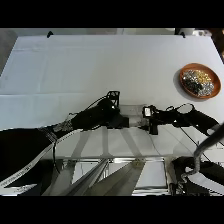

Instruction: Fold the box and place the chain.

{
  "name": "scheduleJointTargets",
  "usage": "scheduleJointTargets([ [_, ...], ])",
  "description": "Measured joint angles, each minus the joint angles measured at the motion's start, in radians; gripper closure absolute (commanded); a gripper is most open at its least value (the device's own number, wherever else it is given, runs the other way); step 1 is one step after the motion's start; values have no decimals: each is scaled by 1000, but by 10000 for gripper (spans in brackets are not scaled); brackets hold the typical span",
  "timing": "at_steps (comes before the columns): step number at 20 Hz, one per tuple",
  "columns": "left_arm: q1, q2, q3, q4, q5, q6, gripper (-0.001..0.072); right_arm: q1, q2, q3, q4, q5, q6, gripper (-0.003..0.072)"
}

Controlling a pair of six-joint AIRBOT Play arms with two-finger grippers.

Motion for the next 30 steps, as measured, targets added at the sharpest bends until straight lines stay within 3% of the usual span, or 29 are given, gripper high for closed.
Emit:
scheduleJointTargets([
  [6,24,17,1,-9,-34,7,438,-1,0,1,5,-7,9,279],
  [10,55,26,17,-18,-4,30,447,-1,0,1,4,-5,7,279],
  [13,73,27,29,-14,25,56,579,-1,0,1,3,-3,5,279],
  [15,79,24,33,-12,35,78,585,0,0,0,3,-1,5,279],
  [16,80,21,34,-13,38,86,684,0,0,1,2,-1,5,279],
  [22,77,-1,38,-22,59,125,705,-1,0,0,2,4,5,279],
  [23,77,-3,38,-23,60,127,699,-1,0,0,2,3,5,279],
  [24,76,-5,38,-24,61,131,638,-1,0,0,2,3,5,279],
  [26,74,-13,35,-37,45,143,421,0,0,0,1,-2,1,279],
  [30,76,-5,35,-54,72,143,421,0,0,0,0,0,2,279],
])
